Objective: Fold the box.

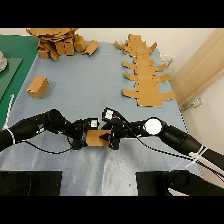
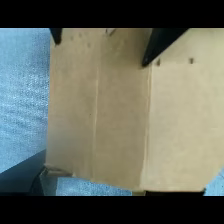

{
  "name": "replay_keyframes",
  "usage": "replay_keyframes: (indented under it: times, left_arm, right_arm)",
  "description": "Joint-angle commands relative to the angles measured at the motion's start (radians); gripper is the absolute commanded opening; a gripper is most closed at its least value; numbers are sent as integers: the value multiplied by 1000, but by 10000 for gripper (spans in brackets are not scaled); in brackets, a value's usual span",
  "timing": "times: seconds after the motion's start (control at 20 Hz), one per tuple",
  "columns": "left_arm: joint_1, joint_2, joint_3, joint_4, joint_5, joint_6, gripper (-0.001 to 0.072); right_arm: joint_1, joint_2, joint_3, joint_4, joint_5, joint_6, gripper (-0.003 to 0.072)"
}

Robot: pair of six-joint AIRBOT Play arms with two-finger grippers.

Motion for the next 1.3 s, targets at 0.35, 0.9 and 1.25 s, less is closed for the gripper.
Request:
replay_keyframes:
  times: [0.35,0.9,1.25]
  left_arm:
    - [1,1,1,0,0,0,223]
    - [1,1,1,0,0,0,223]
    - [1,1,1,0,0,0,223]
  right_arm:
    - [58,-3,3,-61,19,-60,468]
    - [102,-54,4,-289,-39,-60,494]
    - [154,-49,4,-372,-106,-39,451]
